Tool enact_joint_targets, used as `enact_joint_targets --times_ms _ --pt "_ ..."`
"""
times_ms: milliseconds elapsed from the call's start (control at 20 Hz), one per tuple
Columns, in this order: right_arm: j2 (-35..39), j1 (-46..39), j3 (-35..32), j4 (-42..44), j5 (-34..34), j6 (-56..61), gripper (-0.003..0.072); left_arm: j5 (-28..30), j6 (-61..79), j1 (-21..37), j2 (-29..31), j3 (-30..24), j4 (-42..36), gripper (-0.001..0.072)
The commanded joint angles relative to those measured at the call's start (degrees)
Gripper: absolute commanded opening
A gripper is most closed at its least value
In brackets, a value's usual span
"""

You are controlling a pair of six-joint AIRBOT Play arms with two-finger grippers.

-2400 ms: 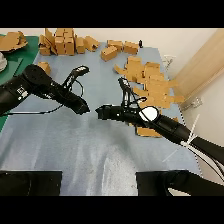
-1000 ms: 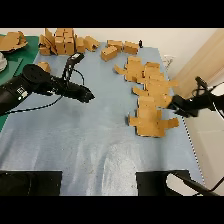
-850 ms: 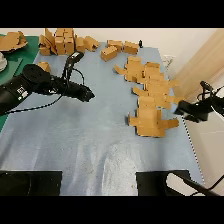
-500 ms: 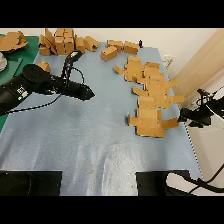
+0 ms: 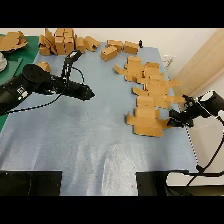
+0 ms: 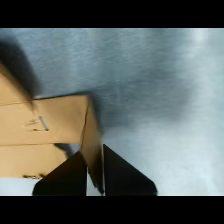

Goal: Fold the box.

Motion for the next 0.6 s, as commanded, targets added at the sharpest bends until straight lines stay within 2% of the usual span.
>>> enact_joint_targets --times_ms 0,50,100,250,350,450,550 --pt "-2.1 0.0 0.0 9.3 1.6 -5.2 0.0141 0.0 -0.7 0.0 0.0 0.0 0.0 0.0011" --pt "-2.1 0.0 0.0 11.5 2.3 -5.8 0.0122 0.0 -0.9 0.0 0.0 0.0 0.0 0.0011" --pt "-2.1 0.1 0.0 13.2 3.5 -6.6 0.0003 0.0 -1.0 0.0 0.0 0.0 0.0 0.0011" --pt "-1.6 1.9 -0.1 18.7 7.9 -9.0 0.0002 0.0 -7.6 1.1 0.0 0.0 2.0 0.0011" --pt "0.9 5.2 -1.6 26.0 7.9 -11.8 0.0001 -0.5 -13.0 3.9 -0.1 0.0 6.0 0.0011" --pt "4.2 10.5 -4.5 33.5 7.0 -14.3 0.0002 -3.7 -15.5 8.1 -0.1 0.0 7.6 0.0011" --pt "7.3 17.4 -8.6 36.7 2.8 -14.7 0.0001 -8.1 -15.4 12.3 -0.1 -0.7 7.5 0.0011"
